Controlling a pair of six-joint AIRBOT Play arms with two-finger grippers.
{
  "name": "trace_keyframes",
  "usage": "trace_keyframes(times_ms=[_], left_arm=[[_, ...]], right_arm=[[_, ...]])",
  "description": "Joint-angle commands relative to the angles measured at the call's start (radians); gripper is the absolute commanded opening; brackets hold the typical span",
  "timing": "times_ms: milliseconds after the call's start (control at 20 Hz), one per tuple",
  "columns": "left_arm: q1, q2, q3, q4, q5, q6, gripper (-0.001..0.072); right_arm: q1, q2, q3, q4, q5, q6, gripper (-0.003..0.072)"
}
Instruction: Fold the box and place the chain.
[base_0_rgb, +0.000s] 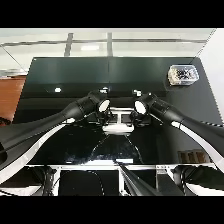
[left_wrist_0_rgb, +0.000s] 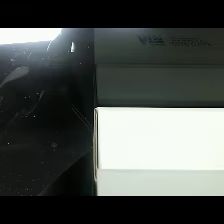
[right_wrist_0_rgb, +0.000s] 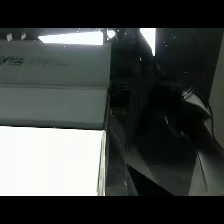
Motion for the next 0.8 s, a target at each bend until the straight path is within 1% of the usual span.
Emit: trace_keyframes(times_ms=[0, 50, 250, 300, 350, 400, 550, 650, 700, 750], left_arm=[[0.000, -0.001, 0.000, 0.000, 0.000, 0.000, 0.0027], [0.000, -0.001, 0.000, 0.000, 0.000, 0.000, 0.0026], [0.000, -0.001, 0.000, 0.001, 0.001, 0.000, 0.0026], [0.000, -0.001, 0.000, 0.001, 0.001, 0.000, 0.0026], [0.000, -0.001, 0.000, 0.001, 0.001, 0.000, 0.0026], [0.000, -0.001, 0.000, 0.001, 0.001, 0.000, 0.0026], [0.000, -0.001, 0.000, 0.001, 0.001, 0.000, 0.0026], [0.000, -0.001, 0.000, 0.000, 0.001, 0.000, 0.0026], [0.000, -0.001, 0.000, 0.000, 0.000, 0.000, 0.0026], [0.000, -0.001, 0.000, 0.000, 0.000, 0.000, 0.0026]], right_arm=[[0.003, -0.011, 0.000, 0.005, -0.002, -0.008, 0.0132], [0.004, -0.013, 0.000, 0.003, -0.006, -0.011, 0.0015], [0.004, -0.006, 0.001, 0.001, -0.008, -0.041, 0.0016], [0.002, 0.005, 0.001, -0.003, -0.006, -0.050, 0.0041], [-0.003, 0.022, 0.001, -0.004, -0.007, -0.061, 0.0240], [-0.009, 0.046, 0.001, -0.006, -0.003, -0.087, 0.0369], [-0.028, 0.161, 0.002, -0.006, 0.004, -0.165, 0.0367], [-0.045, 0.285, 0.002, -0.010, 0.003, -0.226, 0.0367], [-0.061, 0.356, 0.002, -0.038, 0.001, -0.260, 0.0367], [-0.080, 0.424, 0.002, -0.107, -0.001, -0.282, 0.0367]])
